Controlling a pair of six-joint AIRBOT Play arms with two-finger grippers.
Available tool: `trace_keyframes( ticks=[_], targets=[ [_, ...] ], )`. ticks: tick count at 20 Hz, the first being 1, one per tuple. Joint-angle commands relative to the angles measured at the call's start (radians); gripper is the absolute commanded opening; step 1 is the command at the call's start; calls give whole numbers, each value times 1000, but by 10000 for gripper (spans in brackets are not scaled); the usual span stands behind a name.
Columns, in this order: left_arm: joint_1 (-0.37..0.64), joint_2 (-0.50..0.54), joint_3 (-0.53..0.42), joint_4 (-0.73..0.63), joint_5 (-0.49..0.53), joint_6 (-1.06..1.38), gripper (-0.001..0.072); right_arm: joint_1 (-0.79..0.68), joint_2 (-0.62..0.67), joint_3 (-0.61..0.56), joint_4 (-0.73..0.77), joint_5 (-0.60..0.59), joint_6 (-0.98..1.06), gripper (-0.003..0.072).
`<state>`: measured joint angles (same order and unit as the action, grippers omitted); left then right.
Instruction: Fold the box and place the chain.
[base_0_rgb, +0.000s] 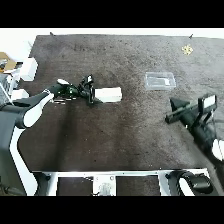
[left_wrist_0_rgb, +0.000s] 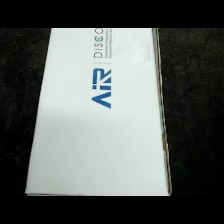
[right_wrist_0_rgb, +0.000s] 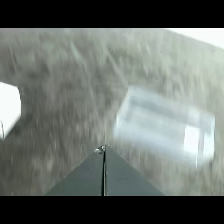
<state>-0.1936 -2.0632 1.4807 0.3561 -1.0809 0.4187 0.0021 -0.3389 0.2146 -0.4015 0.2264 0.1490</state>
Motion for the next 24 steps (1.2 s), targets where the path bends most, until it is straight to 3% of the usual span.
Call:
trace_keyframes(
  ticks=[1, 2, 4, 8, 10, 13, 15, 16, 20, 24],
  targets=[
    [0, 1, 0, -1, -8, 0, 347, -8, 179, -184, 10, -85, 13, 5],
    [0, 1, 0, -6, -9, 0, 345, -8, 188, -193, 9, -85, 13, 5],
    [6, 10, 1, -58, -8, -3, 15, -8, 187, -193, 9, -85, 13, 5],
    [45, 115, 31, -178, 45, -94, 12, -8, 187, -193, 5, -85, 12, 5],
    [86, 211, 58, -174, 161, -236, 12, -8, 187, -193, 6, -85, 13, 6],
    [163, 360, 66, -119, 521, -486, 12, -8, 187, -193, 6, -85, 13, 6],
    [214, 396, 65, 56, 785, -733, 11, -8, 187, -193, 6, -85, 13, 6],
    [252, 394, 55, 120, 839, -902, 11, -8, 187, -194, 6, -84, 13, 5],
    [362, 311, 39, 452, 721, -1287, 10, -8, 187, -195, 6, -85, 13, 6],
    [376, 222, 39, 659, 731, -1435, 10, -8, 187, -195, 6, -84, 13, 5]
  ],
)
